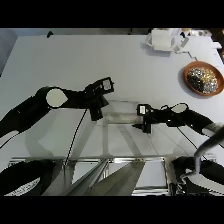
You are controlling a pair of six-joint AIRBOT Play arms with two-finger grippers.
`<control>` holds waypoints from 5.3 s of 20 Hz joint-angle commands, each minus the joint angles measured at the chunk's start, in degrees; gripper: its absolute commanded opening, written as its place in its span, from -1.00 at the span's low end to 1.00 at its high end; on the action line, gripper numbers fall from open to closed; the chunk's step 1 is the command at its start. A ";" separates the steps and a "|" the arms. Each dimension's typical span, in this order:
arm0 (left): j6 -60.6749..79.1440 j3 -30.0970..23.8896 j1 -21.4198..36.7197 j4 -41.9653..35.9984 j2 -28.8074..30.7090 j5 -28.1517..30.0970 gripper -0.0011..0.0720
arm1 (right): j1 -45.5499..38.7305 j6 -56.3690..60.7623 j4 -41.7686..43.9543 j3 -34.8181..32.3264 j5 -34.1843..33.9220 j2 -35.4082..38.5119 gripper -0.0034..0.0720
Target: Fold the box and place the chain.
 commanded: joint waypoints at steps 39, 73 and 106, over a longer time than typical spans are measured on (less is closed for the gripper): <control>42.49 -4.59 0.98 -10.14 -15.39 -0.11 -0.39 | -0.02 0.00 0.07 0.04 -0.07 0.00 0.18; 35.80 -4.57 -4.00 -14.38 -15.82 8.87 0.46 | -0.02 0.00 0.07 0.04 -0.07 0.00 0.18; -44.48 -4.59 12.00 -5.79 -15.58 -9.62 -0.94 | -0.02 0.00 0.07 0.04 -0.07 0.00 0.18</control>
